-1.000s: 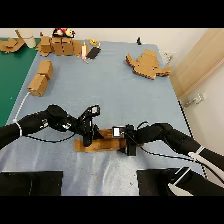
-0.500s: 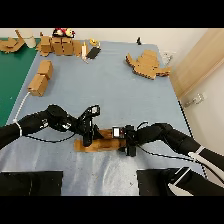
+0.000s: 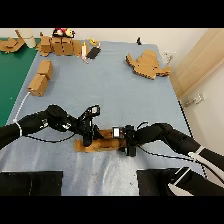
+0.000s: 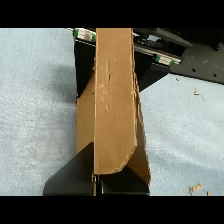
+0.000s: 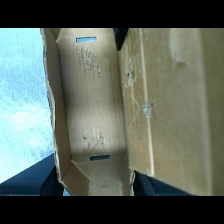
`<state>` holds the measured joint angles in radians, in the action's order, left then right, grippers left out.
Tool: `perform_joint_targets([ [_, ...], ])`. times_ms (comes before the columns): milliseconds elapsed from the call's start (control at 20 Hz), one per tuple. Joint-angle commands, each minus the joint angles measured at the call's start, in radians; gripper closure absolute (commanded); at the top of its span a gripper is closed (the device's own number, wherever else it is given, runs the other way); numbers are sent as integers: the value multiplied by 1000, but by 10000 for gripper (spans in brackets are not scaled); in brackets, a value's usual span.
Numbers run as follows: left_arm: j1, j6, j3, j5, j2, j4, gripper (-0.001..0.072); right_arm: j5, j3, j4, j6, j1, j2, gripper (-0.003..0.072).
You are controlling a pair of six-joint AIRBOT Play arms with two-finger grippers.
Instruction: Fold the box.
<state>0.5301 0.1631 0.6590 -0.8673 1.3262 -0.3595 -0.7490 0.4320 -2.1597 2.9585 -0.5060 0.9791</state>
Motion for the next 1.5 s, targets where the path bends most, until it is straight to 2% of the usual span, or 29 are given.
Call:
perform_joint_targets([
  [0,0,0,0,1,1,0,697,-2,0,1,0,-1,0,191],
  [650,0,1,0,26,2,56,697,-28,0,-3,-1,-1,0,191],
  [850,0,1,0,-23,2,59,697,-38,0,-3,0,-1,0,191],
  [1200,-2,-9,1,-22,1,60,694,-55,0,-2,0,-1,0,191],
  [1300,-2,-65,1,14,-1,62,269,-55,0,-2,0,-1,0,191],
  [1350,-2,-105,1,36,-5,62,226,-55,0,-2,0,-1,0,191],
  [1450,-2,-111,1,57,-23,60,224,-55,0,-2,0,-1,0,191],
])
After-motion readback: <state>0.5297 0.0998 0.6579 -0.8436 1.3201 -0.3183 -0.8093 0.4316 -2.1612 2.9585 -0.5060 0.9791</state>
